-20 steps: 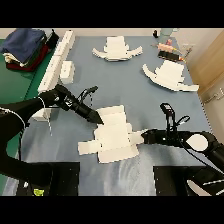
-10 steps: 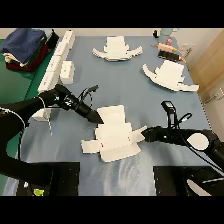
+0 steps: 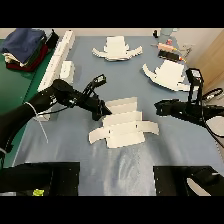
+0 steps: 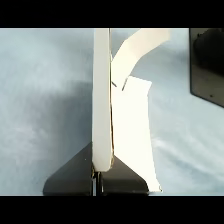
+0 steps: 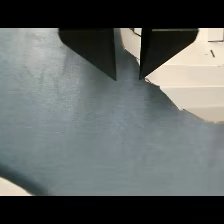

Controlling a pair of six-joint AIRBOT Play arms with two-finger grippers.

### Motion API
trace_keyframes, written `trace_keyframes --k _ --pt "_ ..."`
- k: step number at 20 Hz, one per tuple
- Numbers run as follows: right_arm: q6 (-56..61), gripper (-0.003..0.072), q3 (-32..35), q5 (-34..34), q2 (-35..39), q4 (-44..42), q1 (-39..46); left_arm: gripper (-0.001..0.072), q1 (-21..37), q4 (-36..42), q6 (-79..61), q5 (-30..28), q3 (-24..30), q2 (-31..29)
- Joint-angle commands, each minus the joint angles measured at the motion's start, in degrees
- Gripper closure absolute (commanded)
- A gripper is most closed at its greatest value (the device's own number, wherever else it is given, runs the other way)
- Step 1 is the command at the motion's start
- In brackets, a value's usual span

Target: Fold the box.

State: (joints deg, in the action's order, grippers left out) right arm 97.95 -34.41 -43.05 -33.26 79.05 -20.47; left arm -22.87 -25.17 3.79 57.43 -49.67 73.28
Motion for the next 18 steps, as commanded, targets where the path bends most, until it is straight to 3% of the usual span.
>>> trace_keyframes --k 1,2,3,6,11,18 --pt "-3.9 0.047 -2.3 -4.7 -0.4 -6.6 0.1 0.0696 -5.4 2.7 -9.5 -8.3 3.7 -4.1" --pt "-4.4 0.0487 -1.5 -6.7 -0.8 -7.9 -0.4 0.0696 -6.3 4.4 -11.7 -9.5 4.9 -4.4" --pt "-4.3 0.0581 -0.5 -8.3 -1.4 -7.8 -1.0 0.0696 -7.1 5.7 -13.3 -10.8 6.1 -4.3" --pt "-4.3 0.0682 5.2 -8.9 -3.7 -7.8 -1.3 0.0695 -8.3 6.4 -16.4 -15.4 8.7 -4.3" --pt "-4.3 0.0683 12.3 -6.2 -8.6 -7.5 -1.3 0.0695 -8.7 6.3 -16.9 -15.9 9.3 -4.3" --pt "-4.3 0.0683 12.8 -4.2 -10.9 -7.1 -1.3 0.0695 -9.0 6.1 -16.9 -16.0 10.4 -4.3"
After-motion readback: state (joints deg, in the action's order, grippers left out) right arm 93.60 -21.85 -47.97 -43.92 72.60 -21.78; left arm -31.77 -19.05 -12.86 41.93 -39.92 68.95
